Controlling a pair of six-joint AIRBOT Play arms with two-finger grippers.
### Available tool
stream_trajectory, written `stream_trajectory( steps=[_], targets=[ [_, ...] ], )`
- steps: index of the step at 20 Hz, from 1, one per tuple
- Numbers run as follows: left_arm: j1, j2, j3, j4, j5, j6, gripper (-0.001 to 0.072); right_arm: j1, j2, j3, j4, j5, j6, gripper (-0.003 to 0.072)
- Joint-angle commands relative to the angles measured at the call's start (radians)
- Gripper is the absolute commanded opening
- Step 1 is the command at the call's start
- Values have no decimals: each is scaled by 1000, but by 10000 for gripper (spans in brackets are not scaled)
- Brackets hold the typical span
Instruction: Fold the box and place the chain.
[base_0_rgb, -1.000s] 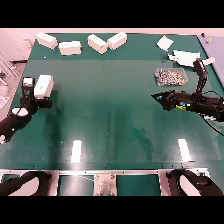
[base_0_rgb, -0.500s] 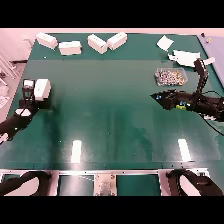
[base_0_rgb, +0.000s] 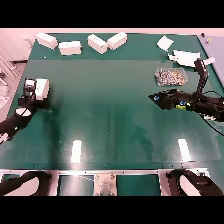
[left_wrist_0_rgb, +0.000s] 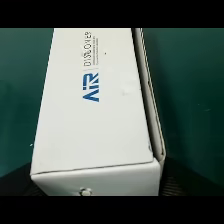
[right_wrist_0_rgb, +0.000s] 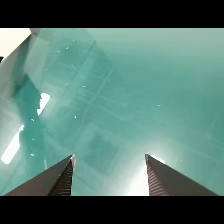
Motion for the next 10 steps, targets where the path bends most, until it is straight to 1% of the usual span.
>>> stream_trajectory(
  steps=[1,2,6,9,10],
  targets=[
    [-1,0,3,-3,58,2,715,1,0,-1,0,0,3,522],
    [-1,0,3,-2,70,5,715,1,0,-1,0,0,3,522],
    [0,-5,3,-2,-55,-23,720,1,0,-1,0,0,3,522],
    [2,-11,3,-2,-54,-24,717,0,1,-1,0,1,4,522],
    [2,-10,3,-2,-72,-42,717,0,1,-1,0,2,4,522]
  ],
)
